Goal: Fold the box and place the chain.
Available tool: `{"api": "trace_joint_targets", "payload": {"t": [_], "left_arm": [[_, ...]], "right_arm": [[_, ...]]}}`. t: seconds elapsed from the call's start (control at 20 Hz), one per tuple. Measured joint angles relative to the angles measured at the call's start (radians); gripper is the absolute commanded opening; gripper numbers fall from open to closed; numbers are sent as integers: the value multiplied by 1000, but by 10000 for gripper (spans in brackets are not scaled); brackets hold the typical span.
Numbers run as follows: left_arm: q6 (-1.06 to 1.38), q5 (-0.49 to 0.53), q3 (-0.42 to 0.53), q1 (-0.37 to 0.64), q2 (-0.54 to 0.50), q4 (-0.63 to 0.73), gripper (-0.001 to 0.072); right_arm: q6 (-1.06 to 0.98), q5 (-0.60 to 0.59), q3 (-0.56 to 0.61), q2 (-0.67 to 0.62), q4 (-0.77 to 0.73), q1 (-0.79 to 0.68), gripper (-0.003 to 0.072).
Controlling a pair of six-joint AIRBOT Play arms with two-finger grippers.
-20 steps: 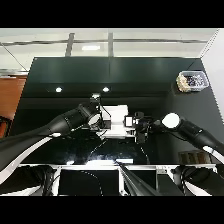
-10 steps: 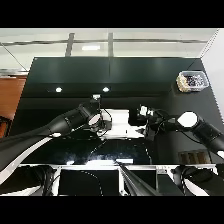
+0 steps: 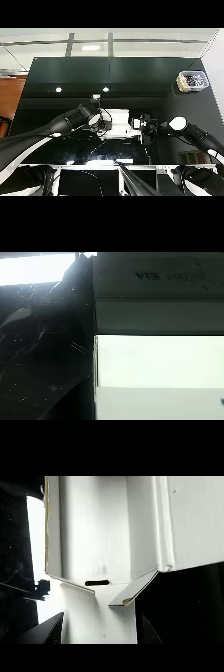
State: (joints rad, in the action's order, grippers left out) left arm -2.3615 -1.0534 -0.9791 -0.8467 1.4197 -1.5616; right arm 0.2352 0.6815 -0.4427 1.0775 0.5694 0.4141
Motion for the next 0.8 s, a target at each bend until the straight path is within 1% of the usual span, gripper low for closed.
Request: {"api": "trace_joint_targets", "payload": {"t": [0.15, 0.2, 0.25, 0.35, 0.4, 0.45, 0.65, 0.8], "left_arm": [[0, 2, 0, 0, 0, 0, 25], [0, 2, 0, 0, 0, 0, 25], [0, 2, 0, 0, 0, 1, 25], [0, 2, 0, 0, 0, 3, 25], [0, 2, 0, 0, 0, 4, 25], [0, 2, 0, 0, 0, 5, 25], [0, 3, 0, 0, 0, 6, 25], [1, 2, 0, 0, 0, 6, 25]], "right_arm": [[35, -8, 0, 9, -43, 3, 566], [50, -11, 0, 11, -62, 4, 550], [62, -11, 0, 13, -83, 5, 427], [79, -11, 1, 17, -114, 6, 418], [84, -11, 1, 19, -125, 7, 316], [90, -11, 1, 22, -134, 7, 232], [98, -13, 1, 40, -199, 18, 235], [101, -25, 1, 51, -233, 51, 235]]}}
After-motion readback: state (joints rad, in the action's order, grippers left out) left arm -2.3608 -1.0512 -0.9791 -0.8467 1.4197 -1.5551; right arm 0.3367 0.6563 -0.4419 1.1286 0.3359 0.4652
